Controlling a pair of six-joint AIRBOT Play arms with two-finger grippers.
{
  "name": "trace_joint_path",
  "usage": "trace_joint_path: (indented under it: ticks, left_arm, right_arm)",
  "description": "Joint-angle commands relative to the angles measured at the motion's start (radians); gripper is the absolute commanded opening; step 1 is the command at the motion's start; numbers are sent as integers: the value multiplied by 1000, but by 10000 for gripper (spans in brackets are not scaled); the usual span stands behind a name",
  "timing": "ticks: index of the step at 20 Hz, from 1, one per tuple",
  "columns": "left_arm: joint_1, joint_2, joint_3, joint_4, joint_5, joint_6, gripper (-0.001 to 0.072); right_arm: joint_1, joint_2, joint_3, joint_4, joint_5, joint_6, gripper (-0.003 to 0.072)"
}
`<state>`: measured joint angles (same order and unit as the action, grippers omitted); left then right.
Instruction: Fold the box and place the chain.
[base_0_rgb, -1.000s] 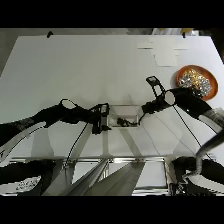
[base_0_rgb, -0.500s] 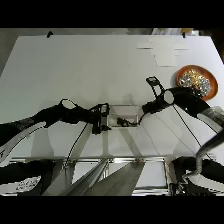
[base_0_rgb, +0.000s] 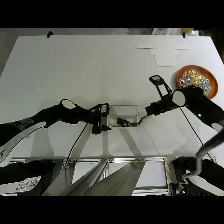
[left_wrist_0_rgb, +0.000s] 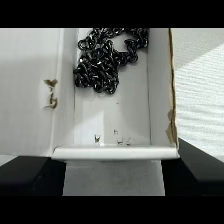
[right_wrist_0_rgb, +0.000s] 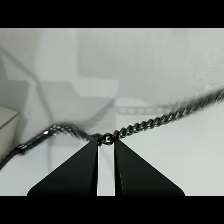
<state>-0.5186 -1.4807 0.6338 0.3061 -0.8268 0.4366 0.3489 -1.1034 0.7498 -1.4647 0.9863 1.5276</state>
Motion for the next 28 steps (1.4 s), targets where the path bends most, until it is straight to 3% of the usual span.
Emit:
trace_joint_path:
  ticks: [1, 4, 7, 11, 15, 22, 28]
  left_arm:
    - [0, 0, 0, 0, 0, 0, 221]
    - [0, 0, 0, 0, 0, 0, 221]
    - [0, 0, 0, 0, 0, 0, 221]
    - [0, 0, 0, 0, 0, 0, 221]
    - [0, 0, 0, 0, 0, 0, 221]
    - [0, 0, 0, 0, 0, 0, 221]
    - [0, 0, 0, 0, 0, 0, 221]
  right_arm:
    - [11, 148, 0, 11, 120, -18, 13]
    - [69, 262, 0, 43, 159, -18, 13]
    - [139, 336, 0, 167, 128, -18, 13]
    - [253, 359, 0, 277, -29, -18, 13]
    - [349, 359, 0, 288, -186, -17, 13]
    - [381, 325, 0, 298, -270, -6, 13]
    - [381, 146, 0, 315, -260, -10, 14]
